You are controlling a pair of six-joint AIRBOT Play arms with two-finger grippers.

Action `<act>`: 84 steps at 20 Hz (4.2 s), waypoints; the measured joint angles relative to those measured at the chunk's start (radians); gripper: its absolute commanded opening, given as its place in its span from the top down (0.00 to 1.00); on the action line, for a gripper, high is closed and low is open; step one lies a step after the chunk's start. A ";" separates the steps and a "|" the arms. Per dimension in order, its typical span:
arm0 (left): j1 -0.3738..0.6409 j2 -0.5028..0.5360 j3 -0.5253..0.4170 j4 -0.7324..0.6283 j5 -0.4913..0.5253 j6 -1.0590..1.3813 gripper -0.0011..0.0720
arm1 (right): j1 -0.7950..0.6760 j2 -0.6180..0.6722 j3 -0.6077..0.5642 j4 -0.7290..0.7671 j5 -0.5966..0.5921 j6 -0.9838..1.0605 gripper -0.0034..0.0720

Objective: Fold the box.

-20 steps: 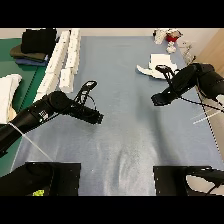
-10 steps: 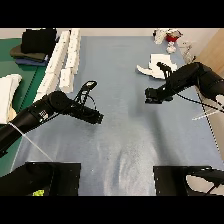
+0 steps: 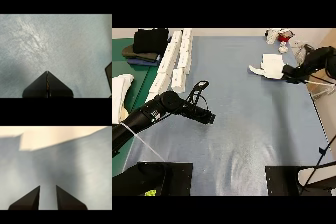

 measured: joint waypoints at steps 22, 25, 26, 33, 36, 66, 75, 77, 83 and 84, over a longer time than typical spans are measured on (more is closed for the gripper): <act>0.000 0.000 0.000 0.000 0.000 0.000 0.97 | -0.212 -0.505 0.525 0.324 -0.109 -0.005 0.95; 0.000 0.000 0.000 0.000 0.000 0.000 0.97 | -0.210 -0.492 0.524 0.340 -0.155 -0.036 0.95; 0.000 0.000 0.000 0.000 0.000 0.000 0.97 | -0.209 -0.478 0.516 0.342 -0.168 -0.055 0.95; 0.000 0.000 0.000 0.000 0.000 0.000 0.97 | -0.185 -0.223 0.228 0.350 -0.190 -0.146 0.95; 0.000 0.000 0.000 0.000 0.000 0.000 0.97 | -0.164 -0.049 -0.031 0.349 -0.158 -0.178 0.95; 0.000 0.000 0.000 -0.006 0.008 0.000 0.97 | -0.258 0.429 -0.661 -0.008 -0.158 -0.205 0.45; 0.000 0.000 0.000 -0.008 0.018 0.000 0.97 | -0.269 0.229 -0.616 0.192 -0.134 -0.422 0.52; 0.000 0.000 0.000 -0.008 0.018 0.000 0.97 | -0.269 0.219 -0.614 0.213 -0.135 -0.438 0.52; 0.000 0.000 0.000 -0.008 0.018 0.000 0.97 | -0.253 0.211 -0.613 0.282 -0.198 -0.473 0.60; 0.000 0.000 0.000 -0.012 0.018 0.000 0.97 | -0.244 0.210 -0.613 0.290 -0.205 -0.478 0.60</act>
